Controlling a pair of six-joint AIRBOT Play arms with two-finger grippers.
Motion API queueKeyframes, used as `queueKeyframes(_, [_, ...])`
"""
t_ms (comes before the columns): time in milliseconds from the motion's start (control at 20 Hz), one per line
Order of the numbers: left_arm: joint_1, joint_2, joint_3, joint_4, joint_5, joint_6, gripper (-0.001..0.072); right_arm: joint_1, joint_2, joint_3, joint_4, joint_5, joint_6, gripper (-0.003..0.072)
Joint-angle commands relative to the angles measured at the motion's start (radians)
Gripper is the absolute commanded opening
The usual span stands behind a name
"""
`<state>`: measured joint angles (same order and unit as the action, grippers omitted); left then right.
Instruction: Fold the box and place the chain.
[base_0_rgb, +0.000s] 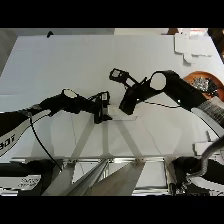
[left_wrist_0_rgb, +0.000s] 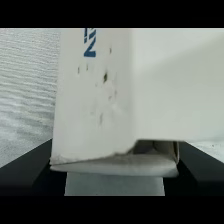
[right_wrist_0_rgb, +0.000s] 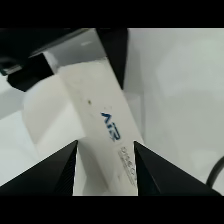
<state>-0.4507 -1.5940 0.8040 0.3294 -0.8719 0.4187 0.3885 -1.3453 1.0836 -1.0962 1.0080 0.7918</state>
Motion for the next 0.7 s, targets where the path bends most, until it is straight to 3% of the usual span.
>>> queueKeyframes(0, [0.0, 0.001, 0.0, 0.0, 0.0, 0.0, 0.0276, 0.048, 0.001, 0.001, -0.002, -0.023, -0.042, 0.0405])
queueKeyframes(350, [0.0, 0.001, 0.0, 0.0, 0.0, 0.0, 0.0276, 0.084, 0.0, -0.008, -0.174, -0.138, -0.029, 0.0405])
queueKeyframes(650, [0.0, 0.001, 0.0, 0.0, 0.0, 0.0, 0.0276, 0.084, -0.002, -0.014, -0.19, -0.187, -0.03, 0.04])
